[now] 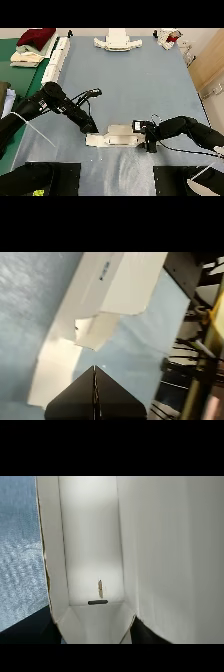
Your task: Fold the box.
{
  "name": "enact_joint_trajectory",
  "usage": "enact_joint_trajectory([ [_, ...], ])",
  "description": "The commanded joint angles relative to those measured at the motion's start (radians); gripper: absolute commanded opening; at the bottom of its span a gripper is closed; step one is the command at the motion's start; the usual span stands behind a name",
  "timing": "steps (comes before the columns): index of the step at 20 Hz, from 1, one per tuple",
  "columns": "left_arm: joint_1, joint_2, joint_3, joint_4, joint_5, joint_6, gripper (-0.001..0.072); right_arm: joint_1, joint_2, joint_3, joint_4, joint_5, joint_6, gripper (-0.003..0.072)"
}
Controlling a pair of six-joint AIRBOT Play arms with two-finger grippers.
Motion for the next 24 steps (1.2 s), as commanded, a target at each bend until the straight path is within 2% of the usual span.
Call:
enact_joint_trajectory([
  [1, -0.031, 0.006, -0.006, -0.017, -0.105, -0.204, 0.0009, 0.000, 0.000, 0.000, 0.000, -0.001, 0.000, 0.0480],
  [3, -0.134, 0.018, -0.035, -0.068, -0.068, -0.273, 0.0009, 0.000, 0.000, 0.000, 0.000, -0.001, 0.000, 0.0481],
  [6, -0.341, 0.020, -0.061, -0.196, 0.079, -0.317, 0.0010, 0.000, 0.000, 0.000, 0.000, -0.001, 0.000, 0.0481],
  [8, -0.396, 0.020, -0.045, -0.265, 0.183, -0.317, 0.0011, 0.000, 0.000, 0.000, 0.000, 0.000, 0.000, 0.0481],
  [10, -0.363, 0.020, -0.020, -0.316, 0.261, -0.317, 0.0011, 0.000, 0.000, 0.000, 0.000, -0.001, 0.000, 0.0481],
  [14, -0.222, 0.015, 0.002, -0.335, 0.369, -0.324, 0.0011, 0.000, 0.000, 0.000, 0.000, -0.001, 0.000, 0.0481],
  [16, -0.177, -0.020, 0.002, -0.383, 0.378, -0.319, 0.0011, 0.000, 0.000, 0.000, 0.000, -0.001, 0.000, 0.0481],
  [24, -0.171, -0.236, 0.002, -0.415, 0.401, -0.313, 0.0011, 0.000, 0.000, 0.000, 0.000, -0.001, 0.000, 0.0481],
])
